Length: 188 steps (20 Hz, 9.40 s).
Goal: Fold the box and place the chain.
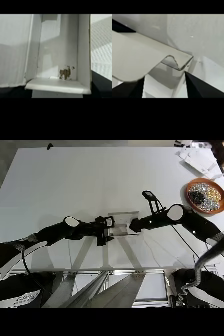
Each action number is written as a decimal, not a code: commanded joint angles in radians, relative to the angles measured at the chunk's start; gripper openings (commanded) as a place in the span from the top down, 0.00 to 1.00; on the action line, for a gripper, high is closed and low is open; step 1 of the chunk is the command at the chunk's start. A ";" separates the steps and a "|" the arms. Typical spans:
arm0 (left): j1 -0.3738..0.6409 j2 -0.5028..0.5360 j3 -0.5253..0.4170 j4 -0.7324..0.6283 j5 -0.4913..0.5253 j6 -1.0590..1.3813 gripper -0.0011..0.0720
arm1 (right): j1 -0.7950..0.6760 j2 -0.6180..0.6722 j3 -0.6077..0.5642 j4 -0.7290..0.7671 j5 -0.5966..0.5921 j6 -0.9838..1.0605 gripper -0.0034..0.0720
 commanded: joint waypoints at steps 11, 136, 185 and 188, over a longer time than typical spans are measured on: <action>0.000 0.000 0.000 0.000 0.000 0.000 0.61 | 0.189 -0.117 0.105 -0.280 0.026 0.486 0.29; 0.000 0.000 0.000 0.000 -0.007 0.000 0.61 | -0.864 -0.317 0.529 -0.316 0.146 -0.130 0.95; 0.000 0.000 0.000 0.000 -0.007 0.000 0.61 | 0.143 0.346 0.285 -0.286 0.241 0.275 0.95; 0.000 0.000 0.000 0.000 -0.006 0.000 0.61 | 0.182 0.344 0.203 -0.284 0.129 0.306 0.95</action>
